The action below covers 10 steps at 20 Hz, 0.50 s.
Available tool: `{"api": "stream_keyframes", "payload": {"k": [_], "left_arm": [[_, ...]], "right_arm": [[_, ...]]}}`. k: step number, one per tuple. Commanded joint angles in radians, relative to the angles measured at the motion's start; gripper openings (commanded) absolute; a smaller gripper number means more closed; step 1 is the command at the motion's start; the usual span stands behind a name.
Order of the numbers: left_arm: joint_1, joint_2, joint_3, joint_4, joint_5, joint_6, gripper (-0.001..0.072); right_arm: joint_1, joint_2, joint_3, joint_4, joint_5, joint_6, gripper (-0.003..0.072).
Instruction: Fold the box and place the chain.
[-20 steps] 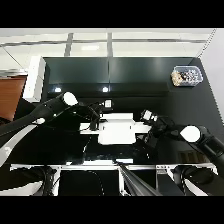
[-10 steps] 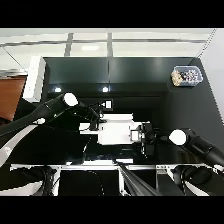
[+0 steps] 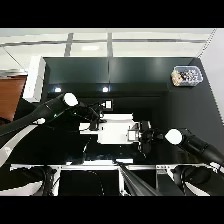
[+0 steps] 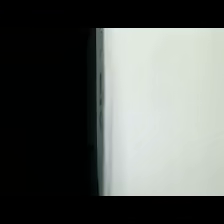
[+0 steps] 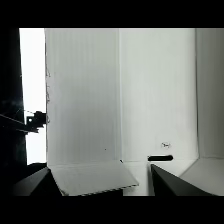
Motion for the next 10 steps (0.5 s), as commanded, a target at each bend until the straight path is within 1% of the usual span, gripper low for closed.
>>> {"api": "stream_keyframes", "payload": {"k": [1,5,10], "left_arm": [[0.0,-0.001,0.001,0.0,-0.001,0.0,0.0026],[0.0,-0.001,0.001,0.0,-0.002,0.0,0.0026],[0.0,-0.001,0.001,0.0,-0.004,0.0,0.0026]], "right_arm": [[0.001,-0.002,0.001,0.086,-0.044,0.01,0.0708],[-0.02,-0.002,0.025,0.074,-0.046,0.013,0.0708],[-0.045,-0.002,0.122,0.075,-0.024,0.012,0.0708]]}}
